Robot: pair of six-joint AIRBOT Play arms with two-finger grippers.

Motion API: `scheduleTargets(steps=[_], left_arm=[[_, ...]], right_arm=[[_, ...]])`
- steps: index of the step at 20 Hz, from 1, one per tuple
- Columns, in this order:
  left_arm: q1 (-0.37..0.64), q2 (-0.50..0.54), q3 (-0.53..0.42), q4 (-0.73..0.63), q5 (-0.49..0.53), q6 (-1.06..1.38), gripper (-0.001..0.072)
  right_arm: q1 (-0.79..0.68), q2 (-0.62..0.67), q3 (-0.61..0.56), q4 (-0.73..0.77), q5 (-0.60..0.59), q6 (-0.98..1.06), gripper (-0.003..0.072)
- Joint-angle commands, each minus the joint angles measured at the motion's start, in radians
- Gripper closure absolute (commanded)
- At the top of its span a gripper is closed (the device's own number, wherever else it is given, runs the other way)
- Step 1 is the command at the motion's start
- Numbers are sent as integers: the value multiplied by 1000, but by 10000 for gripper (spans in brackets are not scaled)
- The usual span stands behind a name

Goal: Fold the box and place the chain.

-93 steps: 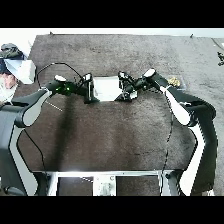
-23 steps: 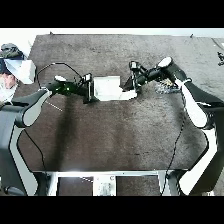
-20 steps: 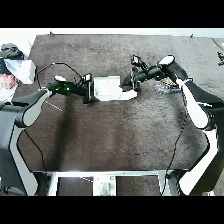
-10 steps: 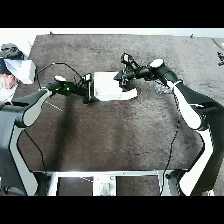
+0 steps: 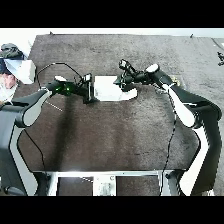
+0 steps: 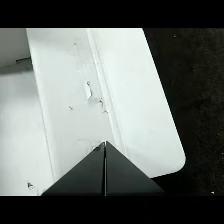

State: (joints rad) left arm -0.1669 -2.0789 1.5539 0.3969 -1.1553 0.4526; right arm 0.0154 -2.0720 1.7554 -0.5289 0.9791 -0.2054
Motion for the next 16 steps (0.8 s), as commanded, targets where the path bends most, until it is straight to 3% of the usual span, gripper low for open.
scheduleTargets(steps=[1,6,10,11,12,13,16], left_arm=[[0,0,0,-2,2,0,386],[0,0,0,-2,3,0,386],[0,0,0,-1,2,0,386],[0,0,0,-1,2,0,386],[0,0,0,-1,2,0,386],[0,0,0,-1,-1,0,386],[0,0,0,0,-1,0,386]], right_arm=[[1,3,1,-16,7,0,698],[-6,88,13,-24,26,-2,698],[-40,182,13,-120,186,1,698],[-50,196,13,-159,235,2,601],[-59,201,13,-192,274,26,271],[-65,200,12,-230,294,67,108],[-62,197,-23,-350,292,139,105]])
